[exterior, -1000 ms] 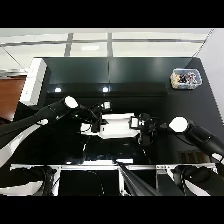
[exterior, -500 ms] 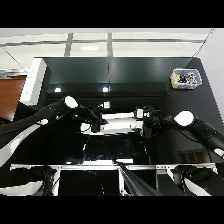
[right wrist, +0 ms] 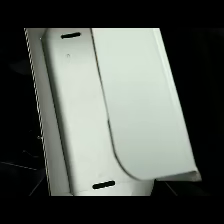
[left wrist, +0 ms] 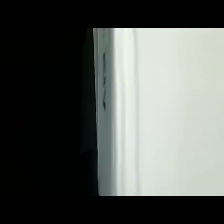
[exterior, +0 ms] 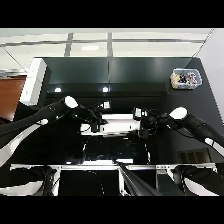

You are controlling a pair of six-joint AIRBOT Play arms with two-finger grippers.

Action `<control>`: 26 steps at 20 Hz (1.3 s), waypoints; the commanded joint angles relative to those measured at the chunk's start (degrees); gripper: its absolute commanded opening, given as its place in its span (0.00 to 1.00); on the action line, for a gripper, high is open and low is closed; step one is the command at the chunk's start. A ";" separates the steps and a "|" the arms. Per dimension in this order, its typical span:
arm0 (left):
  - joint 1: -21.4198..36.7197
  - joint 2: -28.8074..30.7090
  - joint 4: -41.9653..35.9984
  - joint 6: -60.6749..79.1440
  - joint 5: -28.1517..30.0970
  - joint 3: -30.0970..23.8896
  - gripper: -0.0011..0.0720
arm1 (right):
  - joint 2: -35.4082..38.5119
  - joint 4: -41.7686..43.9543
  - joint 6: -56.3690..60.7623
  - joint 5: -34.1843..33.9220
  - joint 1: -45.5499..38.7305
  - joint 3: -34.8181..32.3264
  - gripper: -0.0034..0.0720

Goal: Fold the box and place the chain.

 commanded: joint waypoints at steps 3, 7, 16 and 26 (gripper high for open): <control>0.00 -0.04 -0.02 -0.07 0.00 0.02 0.04 | -3.85 -1.90 -3.28 1.36 -0.04 0.59 0.96; 0.00 -0.04 -0.02 -0.07 0.00 0.02 0.04 | -5.99 -2.51 -3.21 1.68 -0.02 3.34 0.96; 0.00 -0.04 -0.02 -0.07 0.00 0.02 0.04 | -7.98 -5.11 -1.44 2.03 0.79 3.85 0.93; 0.00 -0.04 -0.02 -0.09 0.00 0.02 0.04 | -8.31 -7.58 1.95 -0.83 2.69 4.02 0.93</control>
